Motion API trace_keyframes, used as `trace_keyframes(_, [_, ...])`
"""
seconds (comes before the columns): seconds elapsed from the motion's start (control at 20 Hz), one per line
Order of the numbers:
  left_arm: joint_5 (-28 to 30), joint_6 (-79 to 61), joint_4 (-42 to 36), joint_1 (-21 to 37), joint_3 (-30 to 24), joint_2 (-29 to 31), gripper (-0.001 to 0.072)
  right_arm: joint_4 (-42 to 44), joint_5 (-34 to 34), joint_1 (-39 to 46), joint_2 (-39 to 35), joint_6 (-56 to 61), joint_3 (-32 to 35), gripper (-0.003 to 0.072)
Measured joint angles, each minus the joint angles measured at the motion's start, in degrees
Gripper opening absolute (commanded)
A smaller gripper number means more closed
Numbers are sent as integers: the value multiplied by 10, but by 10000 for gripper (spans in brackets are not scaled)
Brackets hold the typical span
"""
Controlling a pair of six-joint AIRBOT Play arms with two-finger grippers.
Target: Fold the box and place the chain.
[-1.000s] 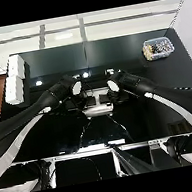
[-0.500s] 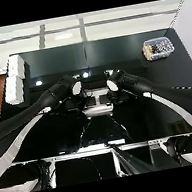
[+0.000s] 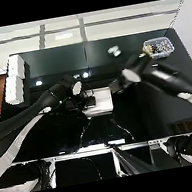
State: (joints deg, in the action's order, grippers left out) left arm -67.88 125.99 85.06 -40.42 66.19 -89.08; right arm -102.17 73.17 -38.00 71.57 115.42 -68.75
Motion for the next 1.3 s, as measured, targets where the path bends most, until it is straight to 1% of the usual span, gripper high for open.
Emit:
trace_keyframes(0.1, [0,0,2,0,0,0,29,-82,-9,45,-25,-9,10,395])
trace_keyframes(0.15, [0,0,3,0,0,0,29,-115,-33,78,-33,-10,21,720])
trace_keyframes(0.25, [0,0,5,0,0,0,29,-143,-111,156,-35,-11,48,720])
trace_keyframes(0.35, [0,0,7,0,0,0,29,-131,-195,240,-11,-9,57,720])
trace_keyframes(0.4, [0,0,7,0,0,0,29,-110,-232,282,12,-8,48,720])
trace_keyframes(0.45, [0,0,8,0,0,0,29,-87,-254,318,40,-7,28,720])
trace_keyframes(0.5, [0,0,9,0,0,0,30,-63,-269,353,76,-6,-6,720])
trace_keyframes(0.6, [0,0,9,0,0,0,29,-18,-254,405,159,-5,-100,719])
trace_keyframes(0.75, [0,0,10,0,0,0,30,17,-170,452,291,-3,-270,707])
trace_keyframes(0.8, [0,0,10,0,0,0,29,25,-139,462,334,-3,-328,608])
trace_keyframes(0.9, [0,0,10,0,0,0,29,34,-89,475,402,1,-415,608])
trace_keyframes(1.0, [-1,0,10,0,0,0,29,40,-66,482,445,12,-464,608])
trace_keyframes(1.05, [-1,0,10,0,0,0,29,42,-60,484,460,17,-478,608])
trace_keyframes(1.3, [-3,0,10,0,0,0,29,46,-48,490,504,36,-509,602])
